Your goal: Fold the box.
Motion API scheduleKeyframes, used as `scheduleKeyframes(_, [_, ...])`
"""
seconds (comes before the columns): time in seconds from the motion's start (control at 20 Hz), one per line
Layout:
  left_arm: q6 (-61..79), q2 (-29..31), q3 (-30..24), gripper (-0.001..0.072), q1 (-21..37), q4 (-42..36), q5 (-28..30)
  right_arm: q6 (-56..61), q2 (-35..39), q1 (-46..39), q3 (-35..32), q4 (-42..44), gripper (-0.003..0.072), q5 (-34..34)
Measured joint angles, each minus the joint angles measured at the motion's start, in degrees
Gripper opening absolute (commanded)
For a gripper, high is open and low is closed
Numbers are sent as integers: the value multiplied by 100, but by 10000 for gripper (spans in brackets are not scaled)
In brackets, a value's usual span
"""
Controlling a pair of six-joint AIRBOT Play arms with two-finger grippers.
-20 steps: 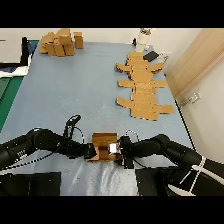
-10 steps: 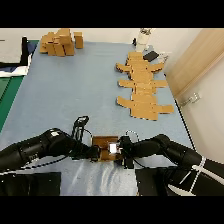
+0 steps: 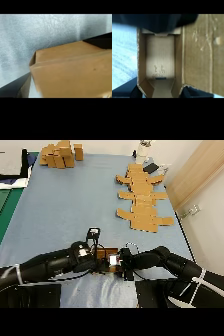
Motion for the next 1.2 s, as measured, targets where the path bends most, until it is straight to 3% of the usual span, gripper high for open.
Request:
scheduleKeyframes(0.05, [-101, -92, 50, 593, -42, 55, -44, 0, 0, 0, 0, 0, 574, 0])
scheduleKeyframes(0.15, [-278, -243, 114, 202, -105, 188, -116, 0, 0, 0, 0, 2, 574, 0])
scheduleKeyframes(0.2, [-341, -284, 136, 55, -120, 254, -151, 2, 0, 0, 0, 2, 574, 0])
scheduleKeyframes(0.25, [-428, -315, 144, 19, -133, 339, -254, 9, 0, -2, 0, 4, 574, -4])
scheduleKeyframes(0.6, [-516, -391, 184, 22, -164, 468, 107, 2, 0, -2, 0, 0, 574, -9])
scheduleKeyframes(0.65, [-516, -391, 184, 140, -168, 457, 142, 2, 0, -2, 0, 0, 574, -11])
scheduleKeyframes(0.7, [-514, -393, 181, 451, -168, 415, 223, 4, 0, -2, 0, 0, 574, -11])
scheduleKeyframes(0.75, [-501, -396, 186, 574, -170, 313, 337, -9, 0, -2, 0, -7, 574, -7])
scheduleKeyframes(1.2, [-398, -55, 190, 567, -155, 2, -407, -2, 0, 0, 0, -2, 575, 0])
